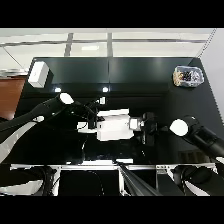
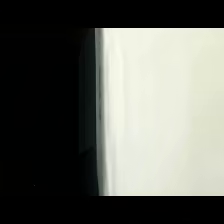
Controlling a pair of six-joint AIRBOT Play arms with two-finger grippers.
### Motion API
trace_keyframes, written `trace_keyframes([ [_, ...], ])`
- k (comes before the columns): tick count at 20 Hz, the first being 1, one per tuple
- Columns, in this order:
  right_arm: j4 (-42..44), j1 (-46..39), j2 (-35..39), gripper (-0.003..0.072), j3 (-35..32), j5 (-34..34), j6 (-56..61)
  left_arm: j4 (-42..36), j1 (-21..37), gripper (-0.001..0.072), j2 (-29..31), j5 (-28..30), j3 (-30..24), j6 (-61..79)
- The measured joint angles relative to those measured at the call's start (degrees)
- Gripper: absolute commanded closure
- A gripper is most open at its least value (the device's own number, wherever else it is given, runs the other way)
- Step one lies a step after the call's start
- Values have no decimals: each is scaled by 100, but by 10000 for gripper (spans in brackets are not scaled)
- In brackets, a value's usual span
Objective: Fold the box and place the chain.
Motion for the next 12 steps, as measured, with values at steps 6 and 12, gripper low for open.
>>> trace_keyframes([
  [6,197,496,-455,-11,-107,-409,-407,79,2,685,-42,-42,0,42],
  [12,529,754,-575,-12,-37,-850,-483,142,2,685,-48,-120,2,42],
])
